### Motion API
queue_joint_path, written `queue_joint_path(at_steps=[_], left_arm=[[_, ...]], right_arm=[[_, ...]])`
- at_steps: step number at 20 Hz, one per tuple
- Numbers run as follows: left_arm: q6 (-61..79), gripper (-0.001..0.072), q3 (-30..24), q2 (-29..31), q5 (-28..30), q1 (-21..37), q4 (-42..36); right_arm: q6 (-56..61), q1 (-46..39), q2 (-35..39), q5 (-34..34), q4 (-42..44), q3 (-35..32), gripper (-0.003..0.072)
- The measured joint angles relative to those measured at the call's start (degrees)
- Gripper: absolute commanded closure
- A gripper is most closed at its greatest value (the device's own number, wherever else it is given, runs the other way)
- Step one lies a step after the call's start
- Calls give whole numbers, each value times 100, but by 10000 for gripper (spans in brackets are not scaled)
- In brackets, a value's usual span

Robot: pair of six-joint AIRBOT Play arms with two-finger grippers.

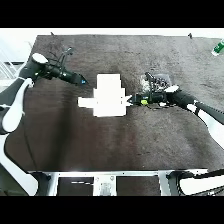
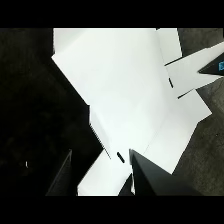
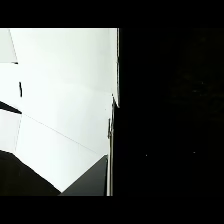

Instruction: Fold the box and place the chain.

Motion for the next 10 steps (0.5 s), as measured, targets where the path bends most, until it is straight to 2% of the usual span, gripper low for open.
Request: queue_joint_path(at_steps=[4,7,8,10], left_arm=[[-483,283,667,-538,-192,-278,367],[-649,280,857,-796,-212,-356,348],[-678,229,887,-848,-210,-369,286],[-706,223,933,-951,-208,-391,96]], right_arm=[[0,24,0,7,-13,0,677],[2,28,0,7,-17,0,677],[0,28,0,7,-17,0,677],[0,31,0,4,-20,0,676]])
